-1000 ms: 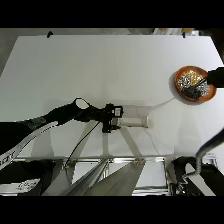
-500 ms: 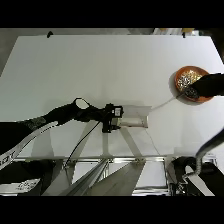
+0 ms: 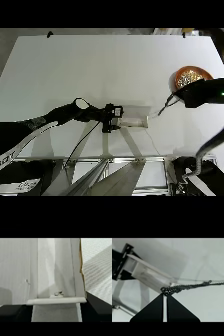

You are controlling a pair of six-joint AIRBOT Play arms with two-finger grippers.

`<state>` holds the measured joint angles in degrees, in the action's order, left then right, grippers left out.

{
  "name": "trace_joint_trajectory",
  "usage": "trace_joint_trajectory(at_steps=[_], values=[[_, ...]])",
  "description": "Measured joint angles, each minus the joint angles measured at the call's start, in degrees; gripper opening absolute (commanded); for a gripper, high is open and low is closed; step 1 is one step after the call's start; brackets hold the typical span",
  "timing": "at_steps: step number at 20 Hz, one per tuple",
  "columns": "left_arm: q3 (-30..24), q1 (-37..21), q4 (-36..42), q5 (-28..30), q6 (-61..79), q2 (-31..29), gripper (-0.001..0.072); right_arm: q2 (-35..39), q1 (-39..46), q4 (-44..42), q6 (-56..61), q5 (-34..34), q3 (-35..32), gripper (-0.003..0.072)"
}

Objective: Fold the box and place the chain.

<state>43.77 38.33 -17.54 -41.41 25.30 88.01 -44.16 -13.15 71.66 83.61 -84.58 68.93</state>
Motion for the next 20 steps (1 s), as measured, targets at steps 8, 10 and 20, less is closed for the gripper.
trace_joint_trajectory(at_steps=[8,10,20], values=[[0.0,0.0,0.0,0.0,0.0,0.0,0.015,0.0,-11.8,-1.6,2.4,6.3,-3.3,0.0014],[0.0,0.0,0.0,0.0,0.0,0.0,0.015,0.0,-14.0,-2.1,3.1,8.7,-4.2,0.0014],[0.0,0.0,0.0,0.0,0.0,0.0,0.015,0.0,-16.8,-5.9,3.4,13.4,-10.4,0.0014]])
